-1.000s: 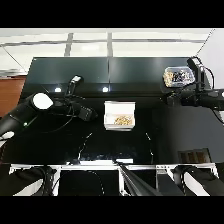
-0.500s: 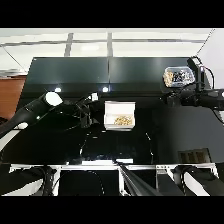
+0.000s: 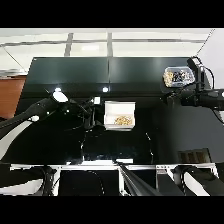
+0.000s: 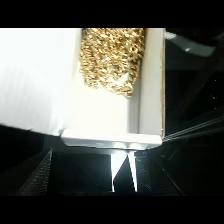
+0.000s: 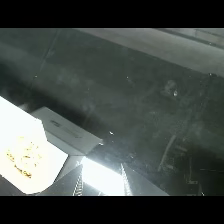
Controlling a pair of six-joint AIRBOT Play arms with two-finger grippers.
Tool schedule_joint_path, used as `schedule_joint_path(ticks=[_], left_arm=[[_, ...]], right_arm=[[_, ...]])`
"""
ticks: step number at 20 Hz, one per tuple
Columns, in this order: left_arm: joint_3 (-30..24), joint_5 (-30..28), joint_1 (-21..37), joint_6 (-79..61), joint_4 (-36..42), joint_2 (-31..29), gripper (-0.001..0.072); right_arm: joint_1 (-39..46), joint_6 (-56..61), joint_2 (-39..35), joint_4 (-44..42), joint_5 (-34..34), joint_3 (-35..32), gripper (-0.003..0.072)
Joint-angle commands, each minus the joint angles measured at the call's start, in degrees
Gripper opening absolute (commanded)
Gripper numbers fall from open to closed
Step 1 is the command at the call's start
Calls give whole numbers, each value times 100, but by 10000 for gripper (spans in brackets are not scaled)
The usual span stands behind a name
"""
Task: Fold the box and place the chain.
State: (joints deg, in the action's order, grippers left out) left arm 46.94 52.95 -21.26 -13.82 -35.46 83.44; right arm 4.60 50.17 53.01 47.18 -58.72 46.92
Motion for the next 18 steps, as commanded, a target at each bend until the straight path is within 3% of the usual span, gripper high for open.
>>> schedule_joint_path(ticks=[1, 18], left_arm=[[7, -11, -223, -76, -348, 173, 720], [138, -315, -317, 280, 15, 262, 712]], right_arm=[[0, 0, 4, 0, -2, 0, 287], [0, 2, 4, -15, -20, 0, 286]])
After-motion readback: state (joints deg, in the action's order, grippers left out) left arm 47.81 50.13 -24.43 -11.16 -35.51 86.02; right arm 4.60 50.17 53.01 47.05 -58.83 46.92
